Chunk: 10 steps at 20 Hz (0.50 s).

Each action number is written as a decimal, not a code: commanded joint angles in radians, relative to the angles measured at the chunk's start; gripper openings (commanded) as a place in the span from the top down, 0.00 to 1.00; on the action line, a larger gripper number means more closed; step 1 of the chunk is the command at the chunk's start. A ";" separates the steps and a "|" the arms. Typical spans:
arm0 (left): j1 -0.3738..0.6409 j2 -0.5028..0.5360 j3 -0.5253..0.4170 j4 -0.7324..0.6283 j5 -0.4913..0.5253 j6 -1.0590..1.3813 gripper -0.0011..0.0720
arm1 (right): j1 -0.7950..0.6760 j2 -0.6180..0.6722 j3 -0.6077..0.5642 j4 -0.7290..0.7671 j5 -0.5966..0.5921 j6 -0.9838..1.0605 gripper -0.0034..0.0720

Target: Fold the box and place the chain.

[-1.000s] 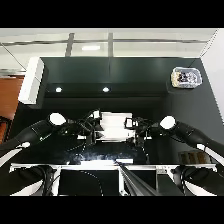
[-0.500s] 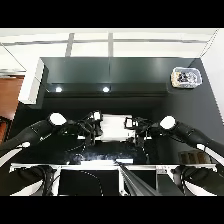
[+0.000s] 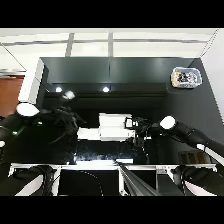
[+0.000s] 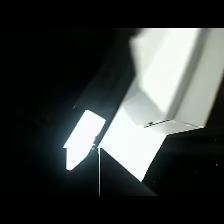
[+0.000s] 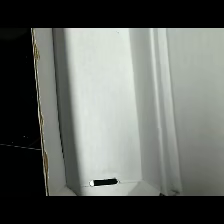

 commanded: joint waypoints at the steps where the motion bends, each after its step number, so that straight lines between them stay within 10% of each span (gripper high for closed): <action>1: 0.315 0.040 -0.005 0.020 -0.163 -0.256 0.95 | 0.000 0.000 0.001 0.000 0.000 0.000 0.30; 5: 0.502 0.029 -0.097 0.045 -0.142 -0.718 0.95 | 0.000 0.000 0.001 0.000 0.000 0.000 0.30; 10: 0.444 -0.053 -0.217 0.014 -0.154 -0.763 0.95 | 0.000 0.000 0.001 0.000 0.000 0.000 0.30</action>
